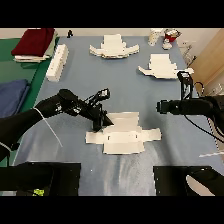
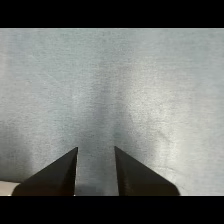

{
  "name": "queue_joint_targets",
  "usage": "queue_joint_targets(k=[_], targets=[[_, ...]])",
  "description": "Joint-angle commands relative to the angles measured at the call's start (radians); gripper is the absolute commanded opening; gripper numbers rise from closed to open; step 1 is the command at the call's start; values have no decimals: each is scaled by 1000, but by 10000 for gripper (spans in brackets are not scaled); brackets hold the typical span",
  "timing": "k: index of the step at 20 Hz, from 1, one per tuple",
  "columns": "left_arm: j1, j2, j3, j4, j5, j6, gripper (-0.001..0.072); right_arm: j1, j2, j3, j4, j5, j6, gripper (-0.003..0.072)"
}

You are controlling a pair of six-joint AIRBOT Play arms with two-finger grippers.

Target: Fold the box.

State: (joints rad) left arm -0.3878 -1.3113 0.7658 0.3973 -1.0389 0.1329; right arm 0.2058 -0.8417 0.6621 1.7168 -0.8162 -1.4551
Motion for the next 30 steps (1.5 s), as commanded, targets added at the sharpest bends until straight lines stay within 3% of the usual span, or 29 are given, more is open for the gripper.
queue_joint_targets(k=[1, 16, 18, 27, 28, 29, 30], targets=[[1, -23, 1, 5, -14, -3, 14, 0, -1, 0, 1, 0, 0, 377], [1, -23, 0, 56, -92, -75, 14, 0, 0, 0, 30, -15, 0, 360], [0, -23, 0, 56, -91, -75, 15, 0, 0, 0, 63, -41, -2, 261], [1, -23, 0, 56, -91, -83, 14, 1, 0, 0, 111, -149, -2, 249], [1, -23, 0, 56, -94, -83, 15, 2, 0, 0, 130, -175, -14, 99], [1, -23, 0, 56, -98, -83, 15, 8, 0, 0, 154, -206, -38, 3], [1, -23, 0, 56, -97, -82, 15, 24, 2, 0, 168, -241, -54, 3]])
